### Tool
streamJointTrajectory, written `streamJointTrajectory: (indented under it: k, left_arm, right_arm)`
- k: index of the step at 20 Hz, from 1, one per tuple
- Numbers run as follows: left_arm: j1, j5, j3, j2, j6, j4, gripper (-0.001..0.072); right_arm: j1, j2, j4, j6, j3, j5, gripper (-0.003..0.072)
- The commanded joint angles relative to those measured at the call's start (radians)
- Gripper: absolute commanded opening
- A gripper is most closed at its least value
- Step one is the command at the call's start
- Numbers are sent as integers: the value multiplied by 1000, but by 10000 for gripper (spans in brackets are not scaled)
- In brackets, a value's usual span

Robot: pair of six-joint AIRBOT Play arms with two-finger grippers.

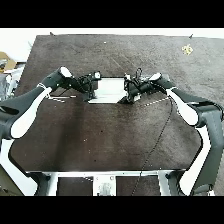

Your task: Fold the box and place the chain.

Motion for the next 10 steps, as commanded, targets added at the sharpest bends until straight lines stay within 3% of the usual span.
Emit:
streamJointTrajectory:
  k: [1,10]
  left_arm:
    - [1,-9,0,-2,-1,-24,365]
    - [1,-43,0,-2,-51,-45,340]
  right_arm:
    - [1,0,0,0,0,0,442]
    - [1,0,0,0,0,0,442]
